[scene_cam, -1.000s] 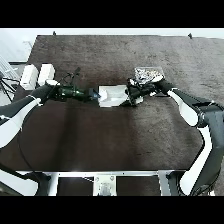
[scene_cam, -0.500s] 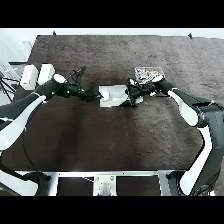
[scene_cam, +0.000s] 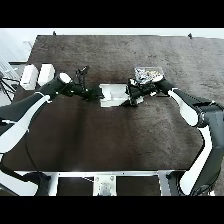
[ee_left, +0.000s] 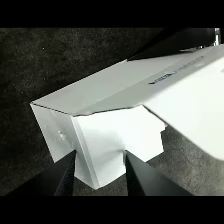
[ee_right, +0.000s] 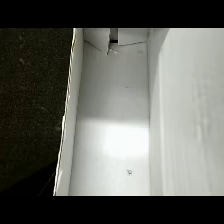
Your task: Fold the box and place the chain.
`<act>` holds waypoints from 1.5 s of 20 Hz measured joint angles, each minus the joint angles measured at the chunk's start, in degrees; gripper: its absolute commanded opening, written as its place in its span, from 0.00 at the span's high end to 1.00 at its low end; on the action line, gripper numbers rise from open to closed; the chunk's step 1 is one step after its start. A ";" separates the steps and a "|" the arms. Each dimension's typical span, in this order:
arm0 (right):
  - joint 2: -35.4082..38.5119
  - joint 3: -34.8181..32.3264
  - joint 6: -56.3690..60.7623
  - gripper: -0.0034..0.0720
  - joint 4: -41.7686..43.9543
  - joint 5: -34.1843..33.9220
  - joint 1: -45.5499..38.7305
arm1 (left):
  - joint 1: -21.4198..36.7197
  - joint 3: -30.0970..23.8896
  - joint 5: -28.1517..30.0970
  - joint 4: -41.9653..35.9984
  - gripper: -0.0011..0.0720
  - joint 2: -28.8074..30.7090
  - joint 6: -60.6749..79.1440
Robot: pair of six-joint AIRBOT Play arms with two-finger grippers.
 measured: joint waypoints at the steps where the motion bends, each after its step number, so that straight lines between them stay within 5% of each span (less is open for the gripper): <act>1: 0.00 0.00 0.00 0.27 0.00 0.00 0.00 | -0.33 0.02 0.46 0.22 0.48 0.00 -0.44; 10: 0.00 0.00 -0.04 0.27 0.02 -0.02 0.00 | -2.95 0.61 3.32 4.96 0.48 0.00 -5.55; 19: 0.00 0.00 -0.22 0.27 0.33 0.04 0.11 | -4.55 5.33 -1.73 18.14 0.48 -0.11 -18.16; 30: 0.00 0.00 -0.07 0.27 0.22 -0.02 0.11 | -4.61 7.19 -1.62 20.02 0.48 -0.11 -20.15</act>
